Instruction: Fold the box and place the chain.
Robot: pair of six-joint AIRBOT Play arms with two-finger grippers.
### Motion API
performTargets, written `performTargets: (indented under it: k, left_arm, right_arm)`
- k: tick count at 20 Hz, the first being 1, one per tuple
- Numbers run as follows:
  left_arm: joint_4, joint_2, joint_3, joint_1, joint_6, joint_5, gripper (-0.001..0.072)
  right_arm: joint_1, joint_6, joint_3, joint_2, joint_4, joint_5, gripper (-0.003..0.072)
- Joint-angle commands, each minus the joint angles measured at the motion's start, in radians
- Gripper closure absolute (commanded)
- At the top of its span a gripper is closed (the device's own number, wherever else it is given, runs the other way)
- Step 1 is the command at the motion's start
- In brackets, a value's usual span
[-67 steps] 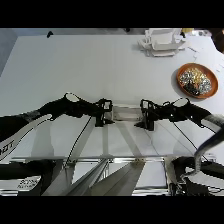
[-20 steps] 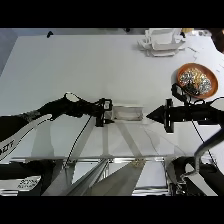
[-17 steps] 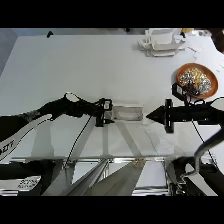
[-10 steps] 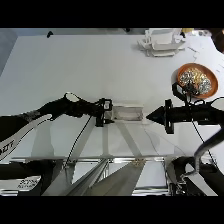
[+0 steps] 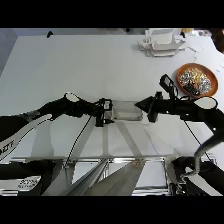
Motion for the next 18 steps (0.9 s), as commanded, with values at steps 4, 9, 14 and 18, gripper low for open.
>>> performTargets:
  k: [4,9,14,18]
  left_arm:
    - [0.000,0.000,0.000,0.000,0.001,0.000,0.0572]
    - [0.000,0.000,0.000,0.000,0.000,0.000,0.0572]
    - [0.000,0.000,0.000,0.000,0.000,0.000,0.0572]
    - [0.000,0.000,0.000,0.000,0.000,0.000,0.0572]
  right_arm:
    - [0.034,0.026,0.001,-0.150,0.123,-0.275,0.0676]
    - [0.034,0.143,0.001,-0.215,-0.024,-0.285,0.0676]
    - [0.034,0.184,0.052,-0.211,-0.055,-0.164,0.0675]
    - [0.034,0.230,0.133,-0.127,-0.098,-0.045,0.0675]
